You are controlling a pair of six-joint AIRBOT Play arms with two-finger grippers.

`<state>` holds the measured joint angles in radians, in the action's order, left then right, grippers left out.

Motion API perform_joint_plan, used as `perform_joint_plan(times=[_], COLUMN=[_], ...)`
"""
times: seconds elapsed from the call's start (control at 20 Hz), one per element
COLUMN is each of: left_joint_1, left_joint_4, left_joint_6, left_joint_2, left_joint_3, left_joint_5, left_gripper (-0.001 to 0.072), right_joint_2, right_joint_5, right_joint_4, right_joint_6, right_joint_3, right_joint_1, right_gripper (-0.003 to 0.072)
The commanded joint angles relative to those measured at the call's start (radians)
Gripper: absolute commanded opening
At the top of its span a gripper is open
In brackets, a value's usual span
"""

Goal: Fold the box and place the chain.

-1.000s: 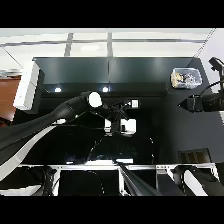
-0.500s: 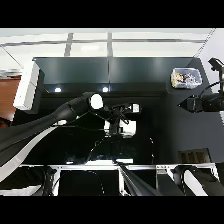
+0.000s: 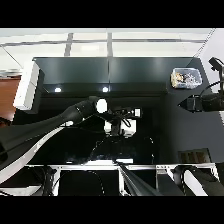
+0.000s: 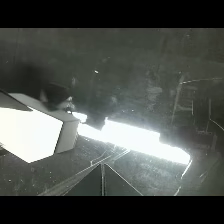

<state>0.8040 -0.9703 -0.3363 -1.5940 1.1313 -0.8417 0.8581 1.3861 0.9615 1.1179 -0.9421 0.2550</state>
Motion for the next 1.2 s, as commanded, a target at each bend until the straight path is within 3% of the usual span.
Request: perform_joint_plan(times=[0.0, 0.1, 0.2, 0.25, 0.35, 0.45, 0.6, 0.65, 0.75, 0.95, 1.15], left_joint_1=[0.013, 0.012, -0.011, -0.029, -0.087, -0.173, -0.365, -0.456, -0.631, -0.958, -1.221], left_joint_4=[-0.005, -0.006, -0.027, -0.029, -0.055, -0.185, -0.448, -0.465, -0.466, -0.47, -0.48], left_joint_6=[-0.001, -0.019, -0.092, -0.116, -0.173, -0.354, -0.695, -0.767, -0.885, -0.973, -0.872], left_joint_2=[-0.015, -0.017, -0.008, 0.002, 0.038, 0.091, 0.145, 0.148, 0.153, 0.279, 0.484], left_joint_3=[0.001, 0.001, 0.017, 0.031, 0.056, 0.058, 0.056, 0.039, -0.046, -0.264, -0.338], left_joint_5=[0.05, 0.053, 0.039, 0.016, -0.059, -0.142, -0.419, -0.536, -0.642, -0.603, -0.461], left_gripper=[0.0705, 0.0692, 0.0324, 0.0294, 0.0271, 0.0271, 0.0271, 0.0271, 0.0271, 0.0271, 0.0271], right_joint_2=[0.0, 0.0, -0.001, 0.0, -0.001, -0.001, 0.0, 0.0, 0.0, 0.0, 0.0], right_joint_5=[-0.003, -0.003, -0.003, -0.003, -0.002, -0.002, 0.0, -0.001, -0.001, 0.005, -0.023], right_joint_4=[0.0, 0.0, 0.0, 0.0, 0.0, 0.0, 0.0, 0.0, -0.001, -0.001, -0.007], right_joint_6=[0.0, 0.0, 0.0, 0.001, 0.001, 0.001, 0.0, 0.0, 0.001, 0.0, 0.0], right_joint_3=[0.0, 0.0, 0.0, 0.0, 0.0, 0.0, 0.0, 0.0, 0.0, 0.002, 0.002], right_joint_1=[0.0, 0.0, 0.0, 0.0, 0.0, 0.0, 0.0, 0.0, 0.0, 0.0, 0.0], right_gripper=[0.0015, 0.0015, 0.0015, 0.0015, 0.0015, 0.0015, 0.0015, 0.0015, 0.0015, 0.0015, 0.0015])
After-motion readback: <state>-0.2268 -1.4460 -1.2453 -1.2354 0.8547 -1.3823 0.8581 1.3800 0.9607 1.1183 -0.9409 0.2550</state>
